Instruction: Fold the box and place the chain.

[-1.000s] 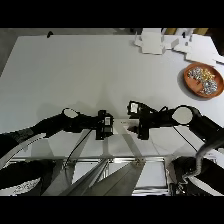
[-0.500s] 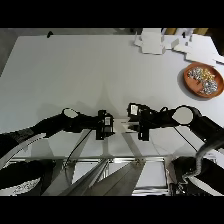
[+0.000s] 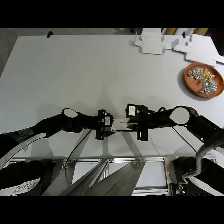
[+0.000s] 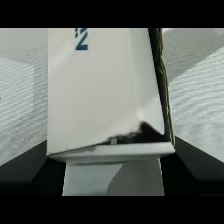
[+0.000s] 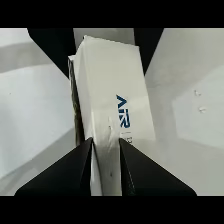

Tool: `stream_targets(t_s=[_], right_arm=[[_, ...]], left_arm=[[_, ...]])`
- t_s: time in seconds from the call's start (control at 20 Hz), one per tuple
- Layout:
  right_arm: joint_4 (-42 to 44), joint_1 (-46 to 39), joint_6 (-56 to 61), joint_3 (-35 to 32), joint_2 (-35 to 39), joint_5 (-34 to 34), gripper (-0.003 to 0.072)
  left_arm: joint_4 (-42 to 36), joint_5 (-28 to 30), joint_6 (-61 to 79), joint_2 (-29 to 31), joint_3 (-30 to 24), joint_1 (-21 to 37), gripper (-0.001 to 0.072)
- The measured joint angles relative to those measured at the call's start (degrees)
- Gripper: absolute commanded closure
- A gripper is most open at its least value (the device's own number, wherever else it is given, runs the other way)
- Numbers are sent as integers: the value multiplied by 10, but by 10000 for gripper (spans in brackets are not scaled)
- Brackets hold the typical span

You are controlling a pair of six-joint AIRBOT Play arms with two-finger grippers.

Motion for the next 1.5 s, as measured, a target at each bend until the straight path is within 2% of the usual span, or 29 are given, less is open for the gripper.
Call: stream_targets(t_s=[0.2, 0.35, 0.4, 0.7, 0.85, 0.95, 1.2, 1.3, 1.5], right_arm=[[-2, 19, 2, 0, -14, -9, 513], [2, 25, 5, 0, -18, -17, 366], [2, 26, 5, 0, -19, -12, 339], [0, 28, 6, 0, -8, 12, 341], [1, 28, 6, 0, 6, 16, 363], [2, 28, 6, 0, 11, 17, 514], [2, 28, 6, 0, 16, 17, 536], [2, 28, 6, 0, 16, 13, 659], [2, 28, 6, 0, 12, 6, 666]], left_arm=[[0, -1, -1, 0, 0, 0, 698], [1, -4, 2, 0, 0, 0, 698], [3, -8, 3, 0, 0, 0, 698], [1, -3, 2, 0, 0, 0, 698], [1, -3, 1, 0, 0, 0, 698], [0, -3, 1, 0, 0, 0, 698], [0, -2, 0, 0, 0, 0, 698], [0, -2, 0, 0, 0, 0, 698], [0, -2, 0, 0, 0, 0, 698]])
